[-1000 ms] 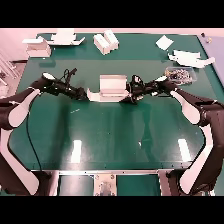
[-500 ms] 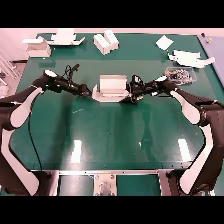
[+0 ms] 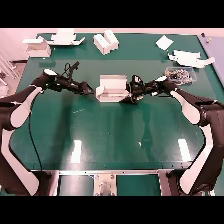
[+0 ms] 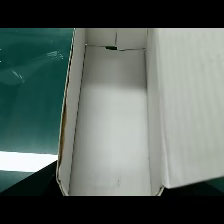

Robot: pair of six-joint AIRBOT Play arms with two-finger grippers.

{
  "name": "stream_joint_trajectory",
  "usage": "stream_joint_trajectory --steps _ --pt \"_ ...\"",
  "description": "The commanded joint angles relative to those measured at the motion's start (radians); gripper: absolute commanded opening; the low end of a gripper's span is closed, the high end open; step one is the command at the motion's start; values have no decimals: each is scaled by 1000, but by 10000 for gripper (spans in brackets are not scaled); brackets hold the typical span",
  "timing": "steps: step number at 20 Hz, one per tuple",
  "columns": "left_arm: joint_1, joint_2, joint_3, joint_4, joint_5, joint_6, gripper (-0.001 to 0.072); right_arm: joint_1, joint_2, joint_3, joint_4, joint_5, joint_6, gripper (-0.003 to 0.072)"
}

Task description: Fold the box and place the chain.

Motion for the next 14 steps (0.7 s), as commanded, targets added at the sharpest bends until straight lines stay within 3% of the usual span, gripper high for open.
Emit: stream_joint_trajectory --steps 1,6,7,8,14 --pt "0 0 1 -33 -11 5 189 0 0 0 0 0 0 513" --pt "-6 0 1 -58 -16 4 192 0 0 0 0 0 0 513" --pt "-9 0 1 -58 -16 3 270 0 0 0 0 0 0 513" --pt "-16 1 1 -55 -13 3 300 0 0 0 0 0 0 513" --pt "-43 6 1 -39 5 -5 300 0 0 0 0 0 0 513"
